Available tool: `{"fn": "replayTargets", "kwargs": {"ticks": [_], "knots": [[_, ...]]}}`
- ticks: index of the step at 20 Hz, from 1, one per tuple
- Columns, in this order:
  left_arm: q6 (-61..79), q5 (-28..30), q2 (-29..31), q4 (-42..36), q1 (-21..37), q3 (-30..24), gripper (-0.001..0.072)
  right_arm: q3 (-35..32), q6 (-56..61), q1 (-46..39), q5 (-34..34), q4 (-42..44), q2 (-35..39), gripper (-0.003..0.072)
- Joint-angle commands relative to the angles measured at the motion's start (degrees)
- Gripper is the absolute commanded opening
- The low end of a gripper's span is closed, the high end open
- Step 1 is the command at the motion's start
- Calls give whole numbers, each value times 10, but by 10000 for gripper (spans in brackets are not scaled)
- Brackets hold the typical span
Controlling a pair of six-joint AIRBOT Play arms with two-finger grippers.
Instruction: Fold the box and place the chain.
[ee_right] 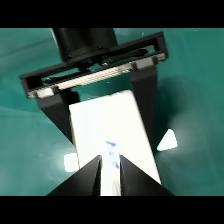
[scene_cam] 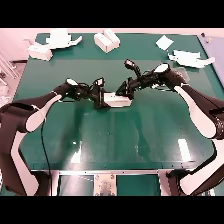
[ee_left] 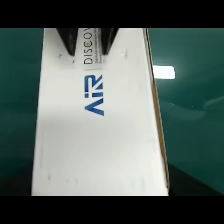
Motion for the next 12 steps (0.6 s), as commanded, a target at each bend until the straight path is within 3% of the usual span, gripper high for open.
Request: {"fn": "replayTargets", "kwargs": {"ticks": [1,5,12], "knots": [[0,2,0,1,1,0,537,-2,-1,-3,8,0,0,126],[-1,2,0,1,1,0,537,-26,-2,-11,7,0,0,20],[0,2,0,1,1,0,538,-67,-5,-19,5,2,0,11]]}}
